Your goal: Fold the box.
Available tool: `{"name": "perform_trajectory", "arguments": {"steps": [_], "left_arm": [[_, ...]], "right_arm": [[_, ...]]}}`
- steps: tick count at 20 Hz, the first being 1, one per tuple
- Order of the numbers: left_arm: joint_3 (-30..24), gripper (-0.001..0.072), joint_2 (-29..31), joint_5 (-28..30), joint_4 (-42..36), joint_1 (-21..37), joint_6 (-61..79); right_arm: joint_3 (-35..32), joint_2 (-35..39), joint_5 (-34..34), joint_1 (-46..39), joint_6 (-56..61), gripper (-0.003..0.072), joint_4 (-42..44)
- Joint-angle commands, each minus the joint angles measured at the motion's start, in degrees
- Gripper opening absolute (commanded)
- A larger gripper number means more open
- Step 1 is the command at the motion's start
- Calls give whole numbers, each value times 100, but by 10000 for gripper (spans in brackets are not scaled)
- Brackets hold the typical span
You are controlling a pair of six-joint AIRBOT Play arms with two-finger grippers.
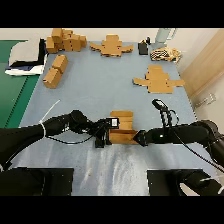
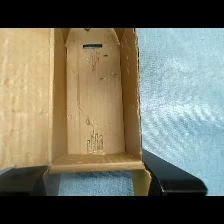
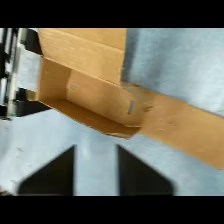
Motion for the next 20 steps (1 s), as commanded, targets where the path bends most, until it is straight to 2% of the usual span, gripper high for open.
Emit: {"name": "perform_trajectory", "arguments": {"steps": [1,4,5,6,12,16,20], "left_arm": [[-2,524,-2,2,2,0,-2],[-2,523,-2,2,2,0,-2],[-2,524,-2,2,2,0,-2],[-2,523,-2,2,2,0,-2],[-2,523,-2,2,2,0,-2],[-2,523,-2,2,2,0,-2],[-2,524,-2,2,2,0,-2]], "right_arm": [[13,-243,186,33,363,147,1104],[90,-555,710,28,339,147,1088],[177,-723,916,28,271,103,1121],[350,-935,992,28,166,4,1123],[1681,-2732,811,26,-671,4,1106],[1808,-3746,844,20,-1224,4,964],[1803,-4041,859,24,-1681,3,949]]}}
